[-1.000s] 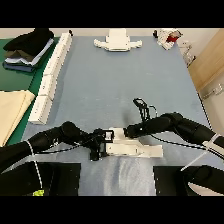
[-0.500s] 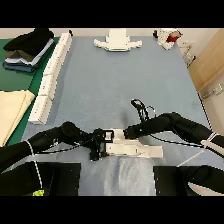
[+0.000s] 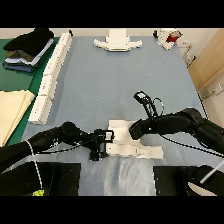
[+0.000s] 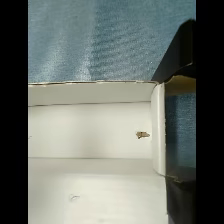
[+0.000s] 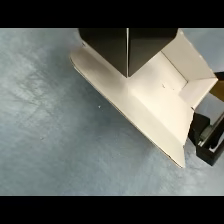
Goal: Fold the box.
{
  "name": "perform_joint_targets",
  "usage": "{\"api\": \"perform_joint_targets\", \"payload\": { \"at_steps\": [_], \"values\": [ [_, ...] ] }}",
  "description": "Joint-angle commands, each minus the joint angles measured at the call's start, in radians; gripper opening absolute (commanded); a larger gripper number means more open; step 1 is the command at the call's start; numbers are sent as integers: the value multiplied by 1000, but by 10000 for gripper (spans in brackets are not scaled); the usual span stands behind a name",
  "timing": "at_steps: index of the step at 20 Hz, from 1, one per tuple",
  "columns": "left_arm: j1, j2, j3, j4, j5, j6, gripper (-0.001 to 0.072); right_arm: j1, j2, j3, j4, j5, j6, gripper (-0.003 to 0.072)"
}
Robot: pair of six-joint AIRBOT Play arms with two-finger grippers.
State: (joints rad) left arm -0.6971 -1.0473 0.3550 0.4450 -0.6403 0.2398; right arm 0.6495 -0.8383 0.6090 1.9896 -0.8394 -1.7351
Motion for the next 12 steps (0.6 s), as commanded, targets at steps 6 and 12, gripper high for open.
{"api": "perform_joint_targets", "payload": {
  "at_steps": [6, 12],
  "values": [
    [0, 0, 0, 0, 2, -1, 353, 1, 316, -146, -143, -297, -185, 4],
    [0, 0, 0, 0, 2, -1, 353, 2, 411, -240, -171, -338, -455, 657]
  ]
}}
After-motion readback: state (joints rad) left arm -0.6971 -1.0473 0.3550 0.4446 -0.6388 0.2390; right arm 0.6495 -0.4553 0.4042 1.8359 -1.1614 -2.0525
